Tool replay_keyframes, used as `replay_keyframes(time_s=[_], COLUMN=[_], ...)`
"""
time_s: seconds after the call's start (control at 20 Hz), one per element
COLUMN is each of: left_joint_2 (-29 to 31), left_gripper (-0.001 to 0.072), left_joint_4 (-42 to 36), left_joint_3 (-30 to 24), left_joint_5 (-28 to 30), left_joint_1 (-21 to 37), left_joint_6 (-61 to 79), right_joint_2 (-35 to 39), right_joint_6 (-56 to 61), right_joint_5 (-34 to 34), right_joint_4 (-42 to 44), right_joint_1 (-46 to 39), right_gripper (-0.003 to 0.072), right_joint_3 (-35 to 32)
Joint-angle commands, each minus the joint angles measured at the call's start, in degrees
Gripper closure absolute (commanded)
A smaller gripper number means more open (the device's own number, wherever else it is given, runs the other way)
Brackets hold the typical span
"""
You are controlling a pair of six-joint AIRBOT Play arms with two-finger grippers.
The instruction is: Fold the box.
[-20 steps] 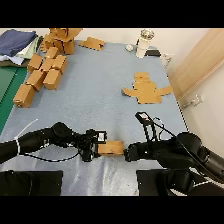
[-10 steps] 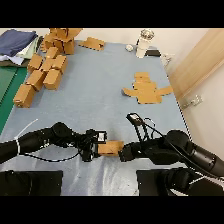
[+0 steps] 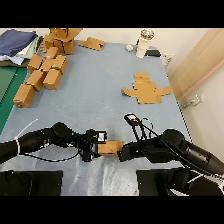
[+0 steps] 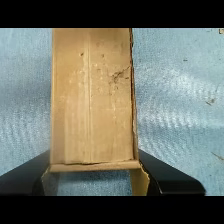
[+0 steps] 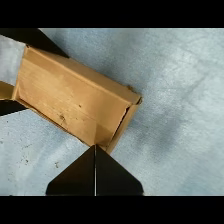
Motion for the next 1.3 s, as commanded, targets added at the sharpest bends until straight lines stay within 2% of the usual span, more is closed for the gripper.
replay_keyframes(time_s=[0.0, 0.25, 0.45, 0.55, 0.65, 0.75, 0.95, 1.25], left_joint_2=[0.0, 0.0, 0.0, 0.0, 0.0, 0.0, 0.0, 0.0], left_gripper=[0.0399, 0.0399, 0.0399, 0.0399, 0.0399, 0.0399, 0.0399, 0.04], left_joint_4=[0.0, 0.0, 0.0, 0.0, 0.0, -0.2, -0.5, -0.6], left_joint_3=[0.0, 0.0, 0.0, 0.0, 0.0, 0.0, 0.0, 0.0], left_joint_5=[0.0, 0.0, 0.0, 0.0, 0.0, 0.0, -0.1, -0.1], left_joint_1=[0.0, 0.0, 0.0, 0.0, 0.0, 0.0, 0.0, 0.0], left_joint_6=[0.0, 0.0, 0.0, 0.0, 0.0, 0.0, 0.0, 0.0], right_joint_2=[-0.9, -0.7, 6.2, 9.6, 11.0, 10.7, 10.4, 9.1], right_joint_6=[0.0, 0.0, 2.1, 9.6, 18.7, 19.8, 22.4, 27.3], right_joint_5=[0.0, -0.2, -3.5, -8.8, -18.1, -24.8, -24.4, -19.8], right_joint_4=[-0.4, -0.3, -3.3, -12.4, -21.7, -22.3, -22.6, -23.8], right_joint_1=[0.0, 0.0, -0.1, -0.2, -1.1, -3.6, -4.7, -4.7], right_gripper=[0.0684, 0.0685, 0.0684, 0.0684, 0.0684, 0.0684, 0.0684, 0.0684], right_joint_3=[-0.2, -0.3, 1.8, 2.9, 3.0, 3.0, 3.0, 3.0])
